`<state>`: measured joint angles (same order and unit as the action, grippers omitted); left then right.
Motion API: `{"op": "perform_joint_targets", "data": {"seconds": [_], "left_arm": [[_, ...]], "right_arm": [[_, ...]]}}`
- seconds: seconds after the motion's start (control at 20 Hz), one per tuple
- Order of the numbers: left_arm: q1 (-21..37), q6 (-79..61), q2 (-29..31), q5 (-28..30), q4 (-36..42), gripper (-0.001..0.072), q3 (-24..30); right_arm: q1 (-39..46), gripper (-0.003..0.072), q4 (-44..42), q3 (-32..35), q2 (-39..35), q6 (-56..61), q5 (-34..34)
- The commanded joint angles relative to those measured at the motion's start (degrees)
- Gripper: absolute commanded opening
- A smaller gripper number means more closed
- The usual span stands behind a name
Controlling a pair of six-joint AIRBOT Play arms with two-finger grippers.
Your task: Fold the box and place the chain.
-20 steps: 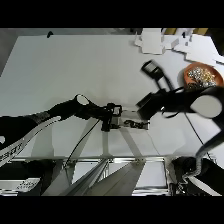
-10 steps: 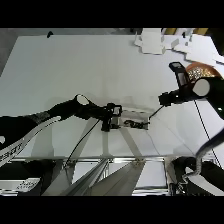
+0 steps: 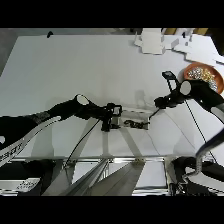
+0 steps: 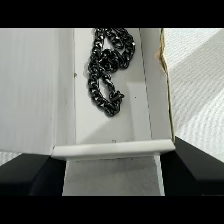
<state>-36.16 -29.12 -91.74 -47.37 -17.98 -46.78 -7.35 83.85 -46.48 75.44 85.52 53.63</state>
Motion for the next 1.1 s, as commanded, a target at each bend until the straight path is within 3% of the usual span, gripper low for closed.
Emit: {"op": "perform_joint_targets", "data": {"seconds": [0.0,0.1,0.2,0.3,0.35,0.4,0.7,1.05], "left_arm": [[0.0,0.0,0.04,0.0,-0.02,0.0136,-0.02],[0.0,-0.02,0.04,0.0,-0.02,0.0136,-0.02],[0.0,-0.02,0.04,0.0,-0.02,0.0136,-0.02],[0.0,-0.02,0.04,0.0,-0.07,0.0136,-0.02],[0.0,0.0,0.04,0.04,-0.02,0.0136,-0.02],[0.0,-0.02,0.04,0.0,-0.02,0.0136,-0.02],[0.0,-0.02,0.04,0.0,-0.02,0.0136,-0.02],[0.0,-0.02,0.04,0.0,-0.02,0.0136,-0.02]], "right_arm": [[0.04,0.0301,0.15,0.04,2.38,0.02,-0.76],[0.04,0.0288,0.13,0.04,3.26,0.04,-0.37],[0.04,0.0159,0.13,0.04,3.48,0.02,0.33],[0.02,0.0155,0.13,0.04,3.26,0.02,1.25],[0.04,0.0065,0.13,0.04,2.8,0.0,1.57],[0.04,0.0021,0.17,0.04,1.9,-0.13,2.25],[0.02,0.0021,0.15,0.04,-9.51,-0.5,5.68],[-1.99,0.0021,-0.35,0.04,-25.99,-0.57,18.16]]}}
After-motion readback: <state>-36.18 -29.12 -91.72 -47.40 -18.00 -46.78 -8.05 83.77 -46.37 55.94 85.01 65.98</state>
